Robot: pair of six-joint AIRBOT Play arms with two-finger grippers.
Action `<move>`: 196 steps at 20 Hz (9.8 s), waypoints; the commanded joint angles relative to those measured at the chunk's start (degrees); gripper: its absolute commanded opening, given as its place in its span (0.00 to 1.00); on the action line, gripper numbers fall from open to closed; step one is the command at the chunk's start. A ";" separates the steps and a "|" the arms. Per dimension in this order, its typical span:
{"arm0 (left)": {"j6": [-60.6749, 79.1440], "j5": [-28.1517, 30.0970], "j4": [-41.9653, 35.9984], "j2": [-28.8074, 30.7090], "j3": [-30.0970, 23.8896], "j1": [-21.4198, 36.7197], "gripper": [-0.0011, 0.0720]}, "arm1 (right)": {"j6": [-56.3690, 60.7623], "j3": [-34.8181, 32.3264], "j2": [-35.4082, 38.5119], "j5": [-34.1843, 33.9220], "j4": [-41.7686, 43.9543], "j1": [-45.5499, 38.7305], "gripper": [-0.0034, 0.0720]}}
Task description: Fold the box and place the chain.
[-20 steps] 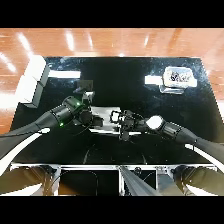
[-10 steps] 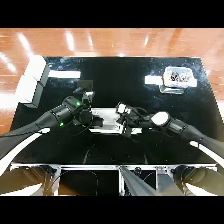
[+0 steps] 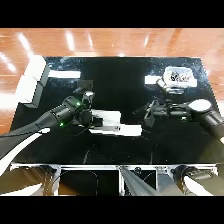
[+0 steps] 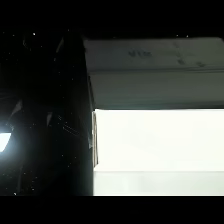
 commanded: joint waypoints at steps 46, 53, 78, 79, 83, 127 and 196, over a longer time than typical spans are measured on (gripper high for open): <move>0.00 -0.33 -0.02 -0.02 0.00 -0.15 0.06 | 62.40 3.98 -9.14 -12.28 -6.08 20.92 0.83; 0.00 -0.37 -0.04 -0.02 0.00 -0.17 0.06 | 91.80 13.60 -9.66 -17.05 -34.58 31.85 0.77; 0.00 -0.31 -0.09 -0.02 0.02 -0.20 0.06 | 111.67 26.01 -21.05 -5.81 -57.79 42.32 0.64; 0.00 -0.33 -0.09 -0.02 0.02 -0.20 0.06 | 112.72 26.01 -21.05 -5.53 -59.06 42.66 0.64; 0.00 -0.33 -0.09 -0.02 0.02 -0.20 0.06 | 114.22 26.01 -21.05 -3.89 -61.94 42.82 0.54; 0.00 -0.50 -0.24 -0.02 0.04 -0.20 0.06 | 119.86 33.38 -25.99 5.75 -65.70 42.80 0.47; 0.00 1.60 -0.46 -0.02 0.04 -0.20 0.06 | 87.80 65.13 -43.45 -0.87 -64.02 -21.03 0.83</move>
